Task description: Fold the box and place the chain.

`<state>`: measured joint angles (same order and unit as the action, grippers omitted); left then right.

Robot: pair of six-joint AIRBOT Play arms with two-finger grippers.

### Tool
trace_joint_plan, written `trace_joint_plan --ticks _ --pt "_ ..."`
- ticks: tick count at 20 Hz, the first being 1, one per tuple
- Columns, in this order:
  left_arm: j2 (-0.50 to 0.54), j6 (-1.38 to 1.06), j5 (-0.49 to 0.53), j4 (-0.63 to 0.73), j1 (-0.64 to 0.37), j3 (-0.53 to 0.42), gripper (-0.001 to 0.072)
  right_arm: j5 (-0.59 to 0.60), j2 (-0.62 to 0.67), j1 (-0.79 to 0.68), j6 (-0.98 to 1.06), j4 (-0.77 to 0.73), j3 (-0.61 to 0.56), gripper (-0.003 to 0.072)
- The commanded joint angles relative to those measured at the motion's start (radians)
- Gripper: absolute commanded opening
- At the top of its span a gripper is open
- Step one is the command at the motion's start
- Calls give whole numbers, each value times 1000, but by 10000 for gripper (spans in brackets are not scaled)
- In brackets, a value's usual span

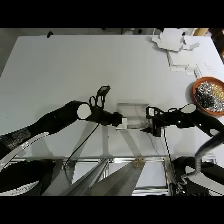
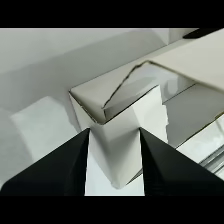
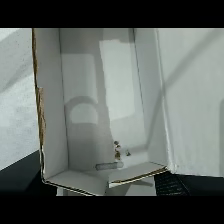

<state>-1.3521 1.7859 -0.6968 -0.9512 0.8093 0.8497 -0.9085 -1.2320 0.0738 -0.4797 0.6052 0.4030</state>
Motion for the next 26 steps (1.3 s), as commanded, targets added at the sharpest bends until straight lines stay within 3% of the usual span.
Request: trace_joint_plan --ticks 1,6,15,18,22,26 --pt "-41 152 -71 -120 22 74 352 0 0 0 0 0 0 521" --pt "-118 361 -248 -288 54 179 352 0 0 0 0 0 0 521" --pt "-246 602 -447 -418 123 385 341 0 0 0 0 0 0 521" --pt "-299 641 -492 -430 144 458 331 0 0 0 0 0 0 521" --pt "-328 689 -536 -430 145 489 331 0 0 0 0 0 0 521" --pt "-397 685 -593 -404 145 615 323 0 0 0 0 0 0 521"
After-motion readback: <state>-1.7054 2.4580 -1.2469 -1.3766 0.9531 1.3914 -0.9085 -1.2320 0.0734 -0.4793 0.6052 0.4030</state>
